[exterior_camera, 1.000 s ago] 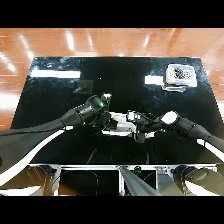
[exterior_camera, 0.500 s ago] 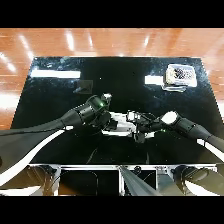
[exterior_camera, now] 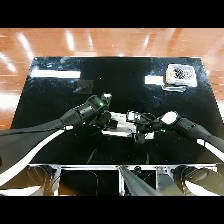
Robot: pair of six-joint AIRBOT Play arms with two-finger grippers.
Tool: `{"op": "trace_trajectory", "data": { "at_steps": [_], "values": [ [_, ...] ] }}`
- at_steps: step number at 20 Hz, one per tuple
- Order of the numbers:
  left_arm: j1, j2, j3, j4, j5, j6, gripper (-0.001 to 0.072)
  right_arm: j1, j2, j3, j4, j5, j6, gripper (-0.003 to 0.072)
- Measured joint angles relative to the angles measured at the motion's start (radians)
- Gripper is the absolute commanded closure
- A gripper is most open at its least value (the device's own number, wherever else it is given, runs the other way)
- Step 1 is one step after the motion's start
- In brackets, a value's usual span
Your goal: Fold the box and place the chain.
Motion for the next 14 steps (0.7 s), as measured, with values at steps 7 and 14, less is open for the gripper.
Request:
{"op": "trace_trajectory", "data": {
  "at_steps": [7,14],
  "values": [
    [-0.001,0.0,0.011,-0.024,0.003,0.016,0.0179,0.0,0.0,0.0,0.0,-0.002,-0.003,0.0482],
    [0.004,0.0,0.034,-0.028,0.013,0.022,0.0159,0.0,0.0,0.0,0.002,0.002,0.0,0.0483]
  ]
}}
